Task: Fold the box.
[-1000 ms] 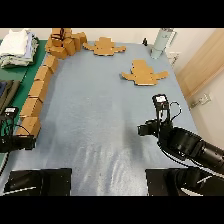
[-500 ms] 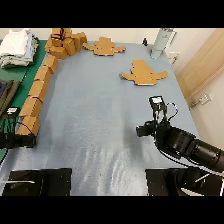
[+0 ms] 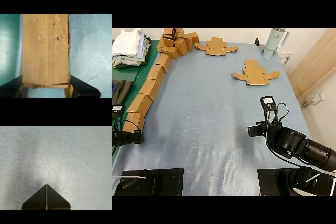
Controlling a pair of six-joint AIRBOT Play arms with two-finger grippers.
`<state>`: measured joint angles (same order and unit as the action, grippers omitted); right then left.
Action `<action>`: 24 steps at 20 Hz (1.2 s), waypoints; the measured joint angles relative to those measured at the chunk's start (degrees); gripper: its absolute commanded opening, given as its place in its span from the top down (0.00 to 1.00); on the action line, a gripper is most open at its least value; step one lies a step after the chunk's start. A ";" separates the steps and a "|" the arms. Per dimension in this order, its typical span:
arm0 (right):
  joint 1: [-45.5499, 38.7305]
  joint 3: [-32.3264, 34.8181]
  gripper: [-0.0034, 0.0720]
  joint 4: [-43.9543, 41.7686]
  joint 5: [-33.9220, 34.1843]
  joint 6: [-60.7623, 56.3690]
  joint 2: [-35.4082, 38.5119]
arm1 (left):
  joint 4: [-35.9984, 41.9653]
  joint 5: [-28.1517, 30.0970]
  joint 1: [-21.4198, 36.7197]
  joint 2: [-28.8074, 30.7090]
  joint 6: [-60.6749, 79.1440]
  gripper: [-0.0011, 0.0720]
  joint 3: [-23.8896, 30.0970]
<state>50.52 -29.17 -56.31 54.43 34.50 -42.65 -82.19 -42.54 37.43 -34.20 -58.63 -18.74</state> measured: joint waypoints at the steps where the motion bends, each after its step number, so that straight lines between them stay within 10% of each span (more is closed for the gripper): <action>1: 0.00 0.00 0.95 0.02 0.00 0.00 0.00 | 0.02 1.07 0.26 -0.50 0.20 0.32 -0.02; 24: 0.00 0.00 0.95 1.07 -0.90 0.00 0.00 | 9.18 10.16 0.70 -5.05 12.55 0.32 0.00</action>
<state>50.52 -29.17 -55.24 53.54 34.50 -42.65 -73.01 -32.38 38.13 -39.24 -46.09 -18.74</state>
